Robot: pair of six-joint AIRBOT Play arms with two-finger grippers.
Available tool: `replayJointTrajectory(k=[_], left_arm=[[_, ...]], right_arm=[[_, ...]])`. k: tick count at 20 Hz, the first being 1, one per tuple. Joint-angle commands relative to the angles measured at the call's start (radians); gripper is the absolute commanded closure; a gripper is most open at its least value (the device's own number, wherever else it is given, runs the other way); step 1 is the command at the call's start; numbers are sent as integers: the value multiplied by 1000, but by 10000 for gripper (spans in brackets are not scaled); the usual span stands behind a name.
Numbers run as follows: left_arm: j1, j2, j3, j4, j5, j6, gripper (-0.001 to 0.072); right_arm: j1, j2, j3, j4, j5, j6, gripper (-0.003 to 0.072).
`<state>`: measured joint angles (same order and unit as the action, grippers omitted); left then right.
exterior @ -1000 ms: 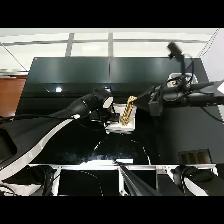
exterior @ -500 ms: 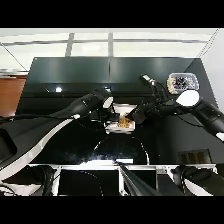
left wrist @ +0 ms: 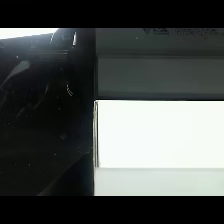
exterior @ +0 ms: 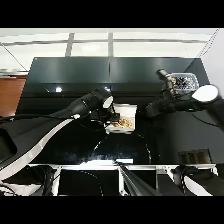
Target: Fold the box and place the chain.
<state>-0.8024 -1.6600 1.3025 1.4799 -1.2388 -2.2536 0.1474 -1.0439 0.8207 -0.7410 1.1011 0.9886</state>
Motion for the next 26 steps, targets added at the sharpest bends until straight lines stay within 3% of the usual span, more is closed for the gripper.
replayJointTrajectory(k=[1,3,4,5,6,10,13,16,19,21,23,26], left_arm=[[2,0,5,4,0,-24,680],[13,0,14,3,1,-90,676],[13,0,23,4,0,-113,560],[12,0,35,2,0,-114,311],[10,2,52,2,-9,-111,183],[11,56,119,5,-93,133,183],[7,179,102,112,-180,218,182],[85,288,37,162,-238,310,182],[233,386,-75,138,-217,340,182],[340,444,-161,88,-99,351,182],[424,489,-252,-145,61,504,182],[423,558,-391,-691,206,1227,182]], right_arm=[[-145,96,7,-23,109,2,309],[-179,132,7,-23,137,3,309],[-185,140,7,-23,149,3,309],[-185,142,7,-19,161,3,309],[-184,142,7,-11,169,3,309],[-184,142,7,10,175,3,309],[-184,142,7,11,178,3,309],[-184,142,7,10,173,3,309],[-184,142,6,10,174,3,309],[-184,142,6,10,174,2,309],[-184,142,6,10,178,3,309],[-184,142,6,8,191,3,309]])
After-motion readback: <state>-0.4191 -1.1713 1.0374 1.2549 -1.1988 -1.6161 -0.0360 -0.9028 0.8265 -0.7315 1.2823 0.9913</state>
